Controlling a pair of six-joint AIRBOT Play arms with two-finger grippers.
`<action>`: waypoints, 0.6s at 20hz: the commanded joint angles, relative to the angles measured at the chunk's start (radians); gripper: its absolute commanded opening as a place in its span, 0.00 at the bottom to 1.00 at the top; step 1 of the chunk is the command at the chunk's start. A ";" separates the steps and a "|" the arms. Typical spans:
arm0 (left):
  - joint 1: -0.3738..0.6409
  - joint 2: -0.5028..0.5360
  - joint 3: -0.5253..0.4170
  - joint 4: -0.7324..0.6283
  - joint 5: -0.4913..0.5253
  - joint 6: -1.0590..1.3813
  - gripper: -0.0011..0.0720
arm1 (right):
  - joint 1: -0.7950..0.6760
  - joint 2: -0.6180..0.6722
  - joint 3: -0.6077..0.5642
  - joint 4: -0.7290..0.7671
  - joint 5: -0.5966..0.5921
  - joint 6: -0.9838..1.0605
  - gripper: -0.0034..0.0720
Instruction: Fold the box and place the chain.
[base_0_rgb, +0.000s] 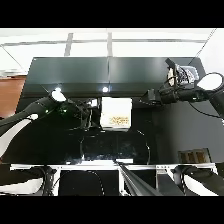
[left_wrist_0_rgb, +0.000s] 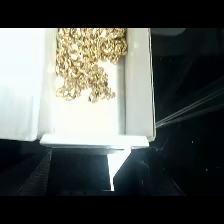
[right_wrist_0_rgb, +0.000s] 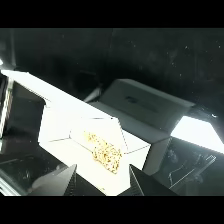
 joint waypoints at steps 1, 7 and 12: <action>-0.012 -0.004 0.003 -0.023 0.011 -0.009 0.97 | 0.000 0.001 0.000 0.000 -0.013 0.000 0.55; -0.049 -0.006 0.006 -0.020 0.068 -0.038 0.97 | 0.000 0.001 0.000 0.000 -0.012 0.000 0.55; -0.060 -0.007 0.009 -0.017 0.104 -0.069 0.97 | 0.000 0.001 0.000 0.000 -0.012 0.000 0.55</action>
